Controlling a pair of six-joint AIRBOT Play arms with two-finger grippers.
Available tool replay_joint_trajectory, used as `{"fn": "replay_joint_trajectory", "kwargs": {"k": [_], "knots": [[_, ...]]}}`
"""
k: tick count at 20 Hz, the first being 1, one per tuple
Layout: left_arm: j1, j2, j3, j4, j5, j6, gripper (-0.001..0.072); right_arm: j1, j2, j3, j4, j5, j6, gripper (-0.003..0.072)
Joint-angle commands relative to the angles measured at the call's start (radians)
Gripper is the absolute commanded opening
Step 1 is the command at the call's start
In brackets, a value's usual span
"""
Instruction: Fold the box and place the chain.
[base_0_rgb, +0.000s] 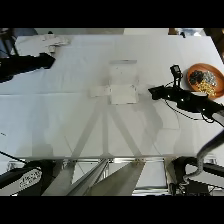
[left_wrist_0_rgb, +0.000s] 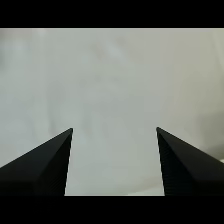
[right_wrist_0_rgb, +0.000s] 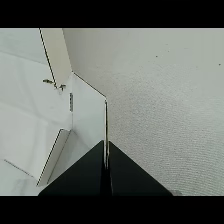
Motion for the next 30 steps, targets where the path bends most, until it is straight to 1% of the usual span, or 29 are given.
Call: {"fn": "replay_joint_trajectory", "kwargs": {"k": [1,3,5,6,8,10,12,13,15,18,21,24,27,30], "knots": [[-0.078,-0.065,0.019,-0.192,-0.082,0.258,0.0579,0.000,-0.001,0.000,0.000,0.000,0.000,0.0015],[-0.119,-0.152,0.095,-0.220,-0.200,0.278,0.0579,0.000,-0.001,0.000,0.000,0.000,0.000,0.0015],[-0.133,-0.256,0.199,-0.235,-0.328,0.275,0.0580,0.000,0.000,0.000,0.000,0.000,0.001,0.0015],[-0.133,-0.305,0.251,-0.266,-0.378,0.275,0.0583,0.000,-0.001,0.000,0.000,0.000,0.000,0.0015],[-0.134,-0.397,0.353,-0.315,-0.439,0.278,0.0701,0.000,0.000,0.000,0.000,0.000,0.000,0.0015],[-0.144,-0.488,0.451,-0.311,-0.520,0.283,0.0699,0.000,0.000,0.000,0.000,0.000,0.000,0.0015],[-0.159,-0.571,0.522,-0.336,-0.603,0.283,0.0699,0.000,-0.001,0.000,0.000,0.000,0.000,0.0015],[-0.171,-0.605,0.545,-0.358,-0.628,0.283,0.0699,0.000,0.000,0.000,0.000,0.000,0.000,0.0015],[-0.208,-0.644,0.557,-0.360,-0.630,0.300,0.0699,0.000,-0.001,0.000,0.000,0.000,0.000,0.0015],[-0.264,-0.674,0.558,-0.362,-0.626,0.362,0.0699,0.000,0.000,0.000,0.000,0.000,0.000,0.0015],[-0.307,-0.678,0.563,-0.372,-0.569,0.380,0.0699,0.000,0.000,0.000,0.000,0.000,0.000,0.0015],[-0.338,-0.679,0.563,-0.379,-0.539,0.375,0.0699,0.000,0.000,0.000,0.000,0.000,0.000,0.0015],[-0.368,-0.684,0.565,-0.380,-0.456,0.364,0.0698,0.000,0.000,0.000,0.000,0.000,0.000,0.0015],[-0.386,-0.696,0.592,-0.363,-0.415,0.345,0.0698,0.000,-0.001,0.000,0.000,0.000,0.000,0.0015]]}}
